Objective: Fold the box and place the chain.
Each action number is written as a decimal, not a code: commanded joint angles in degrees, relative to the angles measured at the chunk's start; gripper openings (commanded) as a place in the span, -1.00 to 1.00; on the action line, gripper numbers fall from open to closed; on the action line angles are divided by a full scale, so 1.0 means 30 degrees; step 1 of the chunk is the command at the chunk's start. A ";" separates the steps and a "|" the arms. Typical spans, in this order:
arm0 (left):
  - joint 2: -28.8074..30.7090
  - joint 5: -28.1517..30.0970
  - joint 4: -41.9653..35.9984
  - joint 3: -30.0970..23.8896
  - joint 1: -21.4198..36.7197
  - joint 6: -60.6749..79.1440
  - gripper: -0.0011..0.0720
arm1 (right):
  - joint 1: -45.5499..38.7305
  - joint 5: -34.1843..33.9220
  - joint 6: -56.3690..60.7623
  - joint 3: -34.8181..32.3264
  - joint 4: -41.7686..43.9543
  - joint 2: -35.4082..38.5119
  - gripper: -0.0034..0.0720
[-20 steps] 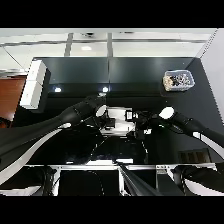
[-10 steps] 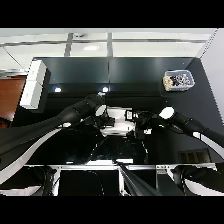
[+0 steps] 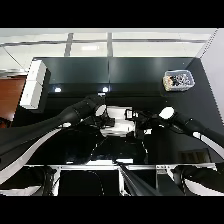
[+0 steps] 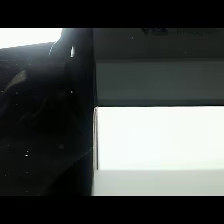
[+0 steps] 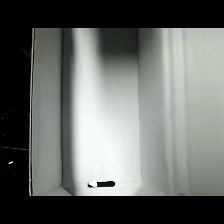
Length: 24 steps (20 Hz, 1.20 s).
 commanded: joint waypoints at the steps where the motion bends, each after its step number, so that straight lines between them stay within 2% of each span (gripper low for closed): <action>1: 0.0007 -0.0495 0.0066 0.0015 0.0000 -0.0466 -0.91 | -0.0605 0.1122 0.2280 0.0044 -0.1836 0.0976 1.00; 4: 0.0007 -0.0393 0.0058 0.0015 -0.0007 -0.0517 -0.91 | -0.1370 0.2040 0.2288 0.0044 -0.3235 0.2514 1.00; 7: 0.0007 -0.0401 0.0058 0.0015 -0.0007 -0.0510 -0.91 | -0.1530 0.2047 0.2259 0.0036 -0.3818 0.2849 1.00; 12: 0.0007 -0.0408 0.0066 0.0015 0.0000 -0.0503 -0.91 | -0.1457 0.1625 0.1464 0.0036 -0.3679 0.2834 1.00; 16: 0.0007 -0.0408 0.0066 0.0015 0.0000 -0.0503 -0.91 | -0.0393 0.1202 0.0911 0.0036 -0.2506 0.2776 1.00; 17: 0.0007 -0.0393 0.0066 0.0015 0.0000 -0.0503 -0.91 | -0.0080 0.1209 0.0933 0.0029 -0.2572 0.2776 0.74; 18: 0.0007 -0.0393 0.0066 0.0015 0.0000 -0.0503 -0.90 | 0.0073 0.1231 0.1005 0.0036 -0.2543 0.2776 0.29; 19: 0.0007 -0.0401 0.0066 0.0015 0.0000 -0.0503 -0.91 | 0.0160 0.1209 0.1078 0.0029 -0.2470 0.2776 0.23; 21: 0.0007 -0.0401 0.0058 0.0015 -0.0007 -0.0510 -0.91 | 0.0175 0.1377 0.1151 0.0029 -0.2412 0.2769 -0.28; 24: 0.0007 -0.0401 0.0058 0.0015 -0.0007 -0.0503 -0.91 | 0.0291 0.1348 0.1151 0.0015 -0.1581 0.2703 -0.27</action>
